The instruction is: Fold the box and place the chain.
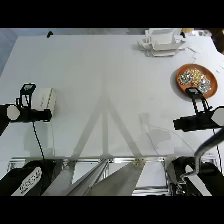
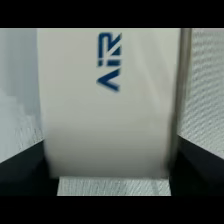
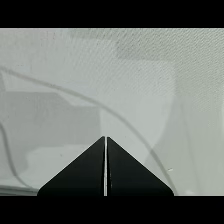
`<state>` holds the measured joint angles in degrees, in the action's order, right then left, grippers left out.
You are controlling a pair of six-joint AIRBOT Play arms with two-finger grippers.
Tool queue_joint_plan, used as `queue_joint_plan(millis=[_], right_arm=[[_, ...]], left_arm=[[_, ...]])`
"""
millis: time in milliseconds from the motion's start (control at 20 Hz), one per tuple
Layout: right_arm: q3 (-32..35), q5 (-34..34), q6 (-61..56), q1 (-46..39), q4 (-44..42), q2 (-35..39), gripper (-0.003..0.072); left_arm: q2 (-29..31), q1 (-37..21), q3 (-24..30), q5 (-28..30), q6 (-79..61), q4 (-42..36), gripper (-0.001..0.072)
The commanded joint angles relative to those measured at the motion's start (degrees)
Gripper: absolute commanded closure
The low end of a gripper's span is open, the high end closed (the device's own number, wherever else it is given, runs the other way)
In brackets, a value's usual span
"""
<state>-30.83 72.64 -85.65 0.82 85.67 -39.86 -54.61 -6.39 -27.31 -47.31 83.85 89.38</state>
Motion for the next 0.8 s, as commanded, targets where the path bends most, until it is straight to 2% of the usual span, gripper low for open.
queue_joint_plan(millis=[0, 400, 600, 750], right_arm=[[0.0, 0.0, -0.02, 0.07, 0.0, -0.02, 0.0667], [0.0, 0.0, -0.02, 0.07, 0.0, -0.02, 0.0667], [0.0, 0.0, -0.02, 0.07, 0.0, -0.02, 0.0667], [0.0, 0.0, -0.02, 0.07, 0.0, -0.02, 0.0667]], left_arm=[[0.02, -0.07, -0.02, -1.03, 0.22, -0.17, 0.0016], [1.22, -0.07, -0.04, -7.74, 2.75, 0.48, 0.0016], [8.94, -0.07, -0.04, -8.74, 2.73, 0.44, 0.0017], [17.05, -0.04, -0.04, -13.44, 2.71, 0.44, 0.0019]])
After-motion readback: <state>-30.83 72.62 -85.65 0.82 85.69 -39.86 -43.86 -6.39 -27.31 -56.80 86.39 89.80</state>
